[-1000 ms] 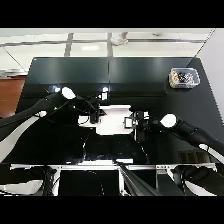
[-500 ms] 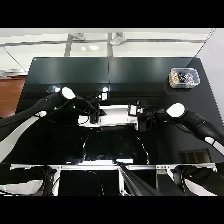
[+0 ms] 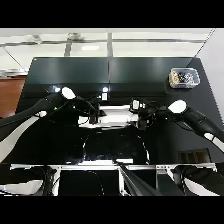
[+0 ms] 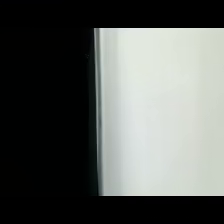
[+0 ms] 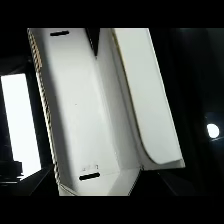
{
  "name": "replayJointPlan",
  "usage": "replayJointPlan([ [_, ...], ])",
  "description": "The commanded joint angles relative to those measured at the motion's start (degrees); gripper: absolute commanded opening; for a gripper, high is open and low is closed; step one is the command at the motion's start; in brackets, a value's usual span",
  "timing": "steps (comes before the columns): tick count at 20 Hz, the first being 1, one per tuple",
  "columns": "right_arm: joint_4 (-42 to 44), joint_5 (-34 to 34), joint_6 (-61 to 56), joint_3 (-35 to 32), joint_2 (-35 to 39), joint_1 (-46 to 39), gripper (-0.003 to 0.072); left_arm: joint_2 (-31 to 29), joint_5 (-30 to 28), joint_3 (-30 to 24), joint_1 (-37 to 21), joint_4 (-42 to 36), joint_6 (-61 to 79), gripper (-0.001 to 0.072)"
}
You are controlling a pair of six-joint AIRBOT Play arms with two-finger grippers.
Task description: Fold the box and place the chain.
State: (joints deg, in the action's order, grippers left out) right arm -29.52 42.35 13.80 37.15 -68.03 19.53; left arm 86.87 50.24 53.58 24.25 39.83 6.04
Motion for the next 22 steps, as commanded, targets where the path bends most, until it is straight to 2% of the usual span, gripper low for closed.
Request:
replayJointPlan([
  [1,0.0,4.2,0.0,-0.4,-0.5,0.6,0.0707,0.0,1.4,-0.2,0.0,0.1,0.0,0.0025],
  [6,-0.3,2.0,0.4,-0.6,-3.7,1.7,0.0707,0.7,1.0,-0.2,0.4,0.4,0.0,0.0025],
  [18,0.4,1.9,2.3,-0.6,-8.7,1.7,0.0706,1.4,1.0,-0.2,0.3,0.2,0.0,0.0025],
  [20,-0.2,-1.5,0.0,-0.6,-8.8,3.0,0.0707,1.4,1.0,-0.2,0.3,0.2,0.0,0.0025],
  [22,-2.8,-1.9,-0.7,-0.6,-9.0,4.3,0.0706,1.4,1.0,-0.2,0.3,0.2,0.0,0.0025],
])
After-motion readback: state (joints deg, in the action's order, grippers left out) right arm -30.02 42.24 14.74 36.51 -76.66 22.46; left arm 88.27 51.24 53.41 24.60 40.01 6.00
